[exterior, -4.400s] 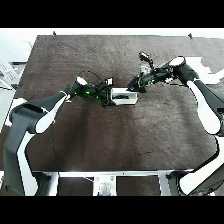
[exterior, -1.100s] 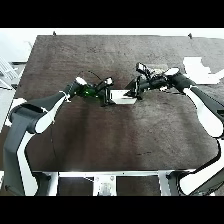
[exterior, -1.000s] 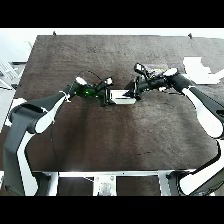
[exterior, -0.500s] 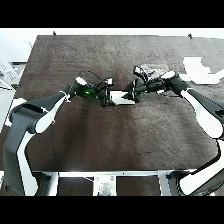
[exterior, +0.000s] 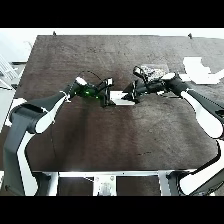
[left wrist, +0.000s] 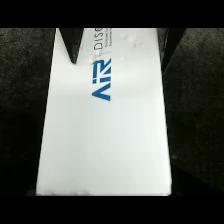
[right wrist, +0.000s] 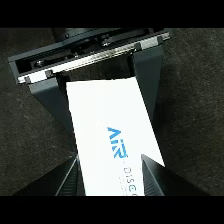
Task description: Fold the box and place the chain.
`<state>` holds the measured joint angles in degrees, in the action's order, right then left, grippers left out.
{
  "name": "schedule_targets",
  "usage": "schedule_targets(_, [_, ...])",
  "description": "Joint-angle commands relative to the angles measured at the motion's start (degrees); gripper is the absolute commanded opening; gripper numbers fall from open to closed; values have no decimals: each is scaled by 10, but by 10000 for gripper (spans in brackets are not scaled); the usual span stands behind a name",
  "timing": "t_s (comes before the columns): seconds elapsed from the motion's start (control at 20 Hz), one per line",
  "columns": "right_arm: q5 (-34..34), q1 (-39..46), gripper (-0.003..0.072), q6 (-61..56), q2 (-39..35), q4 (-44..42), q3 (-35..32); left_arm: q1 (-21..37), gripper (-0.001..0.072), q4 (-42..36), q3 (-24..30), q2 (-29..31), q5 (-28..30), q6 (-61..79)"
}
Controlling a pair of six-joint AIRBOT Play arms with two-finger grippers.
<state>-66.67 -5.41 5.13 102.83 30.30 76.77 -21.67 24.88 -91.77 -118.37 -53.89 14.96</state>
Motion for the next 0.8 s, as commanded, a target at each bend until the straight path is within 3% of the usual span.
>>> schedule_targets(0.0, [-21,4,429,1,-1,-18,2,0,413,-1,-1,0,3,-1])
schedule_targets(0.35, [-34,17,427,1,-14,-18,6,0,413,-1,-1,0,3,-1])
schedule_targets(0.4, [-34,19,393,1,-14,-18,6,0,413,-1,-1,0,3,-1])
schedule_targets(0.45, [-34,19,310,1,-14,-18,6,0,413,-1,-1,0,3,-1])
schedule_targets(0.55, [-34,19,57,1,-14,-18,6,0,413,-1,-1,0,3,-1])
schedule_targets(0.6, [-34,19,16,1,-14,-18,6,0,413,-1,-1,0,3,-1])
schedule_targets(0.75, [-34,19,14,0,-9,-17,6,0,413,-1,-1,0,3,-1])
